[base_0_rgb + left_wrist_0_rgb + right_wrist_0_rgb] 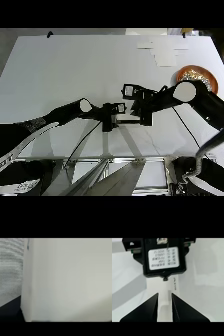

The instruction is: Fold the box and place the chain.

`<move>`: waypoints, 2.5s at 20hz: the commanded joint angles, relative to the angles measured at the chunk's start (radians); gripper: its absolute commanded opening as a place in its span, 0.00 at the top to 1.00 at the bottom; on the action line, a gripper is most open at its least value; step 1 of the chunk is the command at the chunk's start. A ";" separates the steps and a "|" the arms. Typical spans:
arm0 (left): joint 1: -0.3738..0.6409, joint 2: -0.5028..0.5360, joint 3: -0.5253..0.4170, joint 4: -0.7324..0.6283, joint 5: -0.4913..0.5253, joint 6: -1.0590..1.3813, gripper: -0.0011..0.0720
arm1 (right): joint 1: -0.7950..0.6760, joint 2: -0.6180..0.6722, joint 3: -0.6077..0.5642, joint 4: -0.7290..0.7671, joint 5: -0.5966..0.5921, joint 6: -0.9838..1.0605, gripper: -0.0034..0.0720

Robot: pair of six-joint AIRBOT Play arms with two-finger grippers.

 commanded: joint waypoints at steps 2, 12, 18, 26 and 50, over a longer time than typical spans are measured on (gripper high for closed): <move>0.000 0.001 0.000 0.000 0.000 0.000 0.97 | -0.014 -0.075 0.069 0.018 0.040 -0.039 0.69; 0.000 0.001 0.000 0.000 0.000 -0.001 0.97 | -0.014 -0.188 0.067 -0.009 0.103 -0.036 0.69; 0.000 0.001 0.000 0.000 0.000 0.000 0.97 | 0.021 -0.188 0.050 0.007 0.095 -0.036 0.78; 0.000 0.001 0.000 0.000 0.000 0.000 0.97 | 0.061 -0.182 0.035 -0.094 0.046 0.047 0.72; 0.000 0.000 0.000 0.000 0.000 0.000 0.97 | 0.068 -0.078 -0.061 -0.116 -0.127 0.055 0.75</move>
